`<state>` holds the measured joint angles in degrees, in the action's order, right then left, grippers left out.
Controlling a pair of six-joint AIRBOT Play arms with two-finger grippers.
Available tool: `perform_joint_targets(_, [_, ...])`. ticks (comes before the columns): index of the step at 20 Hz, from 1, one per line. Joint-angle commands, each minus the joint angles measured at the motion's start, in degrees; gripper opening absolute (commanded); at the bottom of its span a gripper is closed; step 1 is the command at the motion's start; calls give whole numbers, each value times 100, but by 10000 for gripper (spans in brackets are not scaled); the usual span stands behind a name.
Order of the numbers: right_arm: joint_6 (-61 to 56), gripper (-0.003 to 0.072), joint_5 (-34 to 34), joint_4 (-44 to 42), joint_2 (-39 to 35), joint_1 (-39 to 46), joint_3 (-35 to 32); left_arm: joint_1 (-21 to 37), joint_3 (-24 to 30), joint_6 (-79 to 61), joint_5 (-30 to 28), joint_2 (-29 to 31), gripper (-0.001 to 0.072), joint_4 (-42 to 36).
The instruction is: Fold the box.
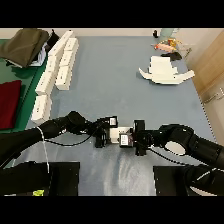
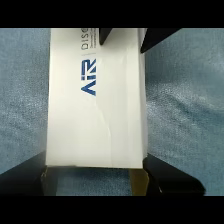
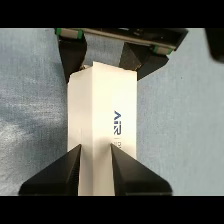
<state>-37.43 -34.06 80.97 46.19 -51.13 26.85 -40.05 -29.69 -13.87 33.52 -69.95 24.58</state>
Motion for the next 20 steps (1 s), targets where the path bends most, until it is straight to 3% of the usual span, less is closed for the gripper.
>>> perform_joint_targets(1, [0, 230, 4, 22, -109, -4, -2, 2, 0, -4, 4, 2, 509, 4])
perform_joint_targets(7, [0, 230, 186, 24, -474, -2, -2, 2, 0, -4, 4, 0, 509, 4])
perform_joint_targets(20, [0, 230, 564, 22, -184, 0, -2, 2, -2, -4, 4, 0, 509, 4])
